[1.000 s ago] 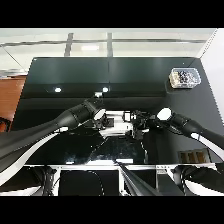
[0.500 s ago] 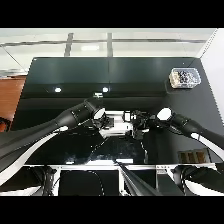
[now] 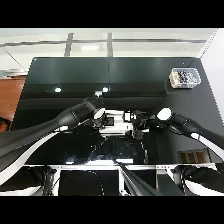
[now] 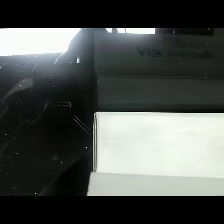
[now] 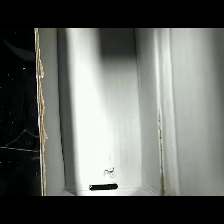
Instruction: Fold the box and place the chain.
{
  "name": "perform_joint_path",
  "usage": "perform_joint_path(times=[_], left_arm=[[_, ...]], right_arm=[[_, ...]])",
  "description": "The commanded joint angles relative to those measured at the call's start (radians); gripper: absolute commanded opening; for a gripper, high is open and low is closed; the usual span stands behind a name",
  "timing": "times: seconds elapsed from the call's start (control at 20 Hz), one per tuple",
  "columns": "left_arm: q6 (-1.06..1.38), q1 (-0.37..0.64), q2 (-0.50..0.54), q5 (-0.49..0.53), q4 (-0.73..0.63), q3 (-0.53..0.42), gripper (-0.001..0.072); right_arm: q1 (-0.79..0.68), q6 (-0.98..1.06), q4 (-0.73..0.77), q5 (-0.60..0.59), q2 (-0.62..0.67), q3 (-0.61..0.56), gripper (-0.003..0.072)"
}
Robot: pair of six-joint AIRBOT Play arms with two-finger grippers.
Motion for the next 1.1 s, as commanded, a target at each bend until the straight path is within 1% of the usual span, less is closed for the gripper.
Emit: perform_joint_path(times=[0.0, 0.85, 0.9, 0.95, 1.0, 1.05], left_arm=[[0.019, -0.001, -0.001, 0.000, -0.012, 0.000, 0.0025], [0.020, 0.000, -0.001, -0.003, -0.008, 0.000, 0.0026], [0.020, 0.000, -0.001, -0.003, -0.008, 0.000, 0.0026], [0.019, 0.000, -0.001, -0.003, -0.009, 0.000, 0.0026], [0.019, 0.000, -0.001, -0.003, -0.010, 0.000, 0.0026], [0.019, 0.000, -0.001, -0.003, -0.011, 0.000, 0.0026]], right_arm=[[0.001, -0.002, -0.001, 0.000, 0.000, 0.000, 0.0009], [0.001, -0.001, 0.007, 0.010, 0.000, 0.000, 0.0010], [0.001, 0.012, 0.006, 0.015, 0.000, 0.000, 0.0067], [0.001, 0.045, 0.006, 0.016, 0.001, 0.000, 0.0426], [0.001, 0.085, 0.005, 0.019, 0.004, 0.002, 0.0704], [0.000, 0.128, -0.023, 0.035, 0.018, 0.006, 0.0704]])
